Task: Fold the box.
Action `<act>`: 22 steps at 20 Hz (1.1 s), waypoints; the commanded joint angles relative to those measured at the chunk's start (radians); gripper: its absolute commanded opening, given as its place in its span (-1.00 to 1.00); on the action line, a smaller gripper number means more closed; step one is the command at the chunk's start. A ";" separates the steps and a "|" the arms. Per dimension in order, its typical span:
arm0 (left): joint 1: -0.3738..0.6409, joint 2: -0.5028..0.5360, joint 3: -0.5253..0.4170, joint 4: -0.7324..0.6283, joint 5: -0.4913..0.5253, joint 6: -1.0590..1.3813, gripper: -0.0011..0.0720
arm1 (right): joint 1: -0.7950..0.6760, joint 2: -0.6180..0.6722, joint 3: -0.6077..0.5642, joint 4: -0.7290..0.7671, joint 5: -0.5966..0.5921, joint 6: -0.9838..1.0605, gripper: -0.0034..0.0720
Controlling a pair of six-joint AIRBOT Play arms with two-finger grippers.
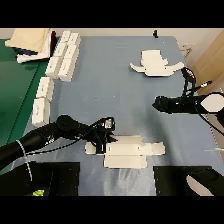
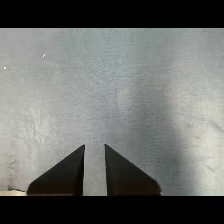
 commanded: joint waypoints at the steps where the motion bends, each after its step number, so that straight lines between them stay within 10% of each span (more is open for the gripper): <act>1: 0.000 -0.002 -0.004 0.005 -0.005 -0.006 -0.92 | 0.001 0.001 0.001 0.000 0.064 0.002 -0.84; 12: 0.000 -0.002 -0.004 0.004 0.013 -0.005 -0.92 | 0.117 0.151 0.000 -0.009 0.613 0.249 -0.90; 18: 0.000 -0.002 -0.004 0.004 0.013 -0.005 -0.92 | 0.494 0.296 -0.098 -0.008 0.502 -0.174 -0.88; 19: 0.000 -0.002 -0.004 0.004 0.012 -0.005 -0.92 | 0.568 0.300 -0.120 -0.011 0.449 -0.328 -0.79; 21: 0.000 -0.002 -0.004 0.004 0.012 -0.005 -0.92 | 0.688 0.282 -0.169 -0.051 0.302 -0.502 0.57; 22: 0.000 -0.002 -0.004 0.004 0.013 -0.005 -0.92 | 0.736 0.257 -0.195 -0.069 0.240 -0.558 0.92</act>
